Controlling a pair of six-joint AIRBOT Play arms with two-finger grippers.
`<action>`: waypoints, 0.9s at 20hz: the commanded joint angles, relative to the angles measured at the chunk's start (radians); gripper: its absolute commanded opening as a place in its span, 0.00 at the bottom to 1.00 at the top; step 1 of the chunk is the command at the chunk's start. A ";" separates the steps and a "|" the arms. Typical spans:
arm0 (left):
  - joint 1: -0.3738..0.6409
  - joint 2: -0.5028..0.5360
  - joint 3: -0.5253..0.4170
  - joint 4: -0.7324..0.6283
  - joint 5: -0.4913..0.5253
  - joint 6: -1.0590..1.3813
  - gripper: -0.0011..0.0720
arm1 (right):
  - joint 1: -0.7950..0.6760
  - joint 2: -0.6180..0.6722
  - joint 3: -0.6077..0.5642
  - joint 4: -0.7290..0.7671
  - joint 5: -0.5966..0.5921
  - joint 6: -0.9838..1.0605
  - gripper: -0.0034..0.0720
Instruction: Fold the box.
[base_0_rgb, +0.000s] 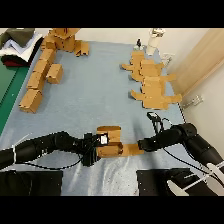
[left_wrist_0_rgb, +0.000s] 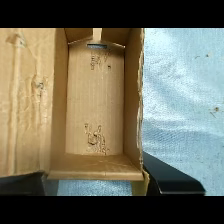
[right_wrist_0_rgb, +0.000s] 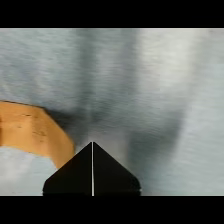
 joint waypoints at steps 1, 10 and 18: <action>0.001 0.000 0.000 0.000 0.000 0.000 0.58 | -0.008 -0.031 -0.019 0.205 0.051 -0.091 0.05; 0.001 0.000 0.000 0.000 0.000 0.000 0.58 | 0.011 -0.029 -0.014 0.397 0.049 -0.140 0.05; 0.001 0.000 0.000 0.000 0.000 0.000 0.58 | 0.036 -0.017 0.037 0.404 0.033 -0.156 0.45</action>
